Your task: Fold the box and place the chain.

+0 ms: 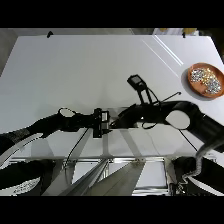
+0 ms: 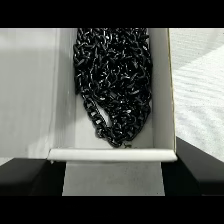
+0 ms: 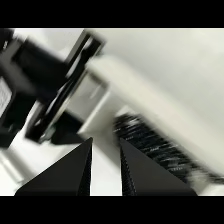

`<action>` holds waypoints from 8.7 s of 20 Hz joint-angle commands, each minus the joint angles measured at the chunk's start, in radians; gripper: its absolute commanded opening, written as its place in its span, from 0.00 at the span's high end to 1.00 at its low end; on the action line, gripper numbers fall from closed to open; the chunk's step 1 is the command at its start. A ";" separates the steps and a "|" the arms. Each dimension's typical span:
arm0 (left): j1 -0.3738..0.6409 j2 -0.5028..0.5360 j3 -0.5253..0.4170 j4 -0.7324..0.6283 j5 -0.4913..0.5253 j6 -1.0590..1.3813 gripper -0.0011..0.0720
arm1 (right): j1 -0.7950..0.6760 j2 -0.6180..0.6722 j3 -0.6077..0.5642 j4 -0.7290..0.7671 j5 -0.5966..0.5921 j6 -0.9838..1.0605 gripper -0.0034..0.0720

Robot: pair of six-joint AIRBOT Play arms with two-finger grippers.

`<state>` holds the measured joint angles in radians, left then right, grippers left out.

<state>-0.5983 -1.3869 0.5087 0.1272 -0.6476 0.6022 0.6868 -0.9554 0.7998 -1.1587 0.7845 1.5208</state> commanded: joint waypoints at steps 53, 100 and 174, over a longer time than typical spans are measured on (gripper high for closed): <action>0.000 0.000 0.000 0.000 0.000 0.000 0.70 | -0.428 -0.255 0.098 -0.337 0.270 0.048 0.93; 0.000 0.000 0.000 0.001 0.000 0.000 0.70 | -0.135 -0.221 0.379 -0.045 0.376 -0.250 0.64; 0.000 0.000 0.000 0.001 0.000 0.000 0.70 | 0.020 -0.074 -0.055 0.120 0.057 -0.928 0.60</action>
<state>-0.5983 -1.3869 0.5091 0.1284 -0.6487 0.6025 0.7090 -1.0416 0.7441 -1.0576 0.8497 0.5755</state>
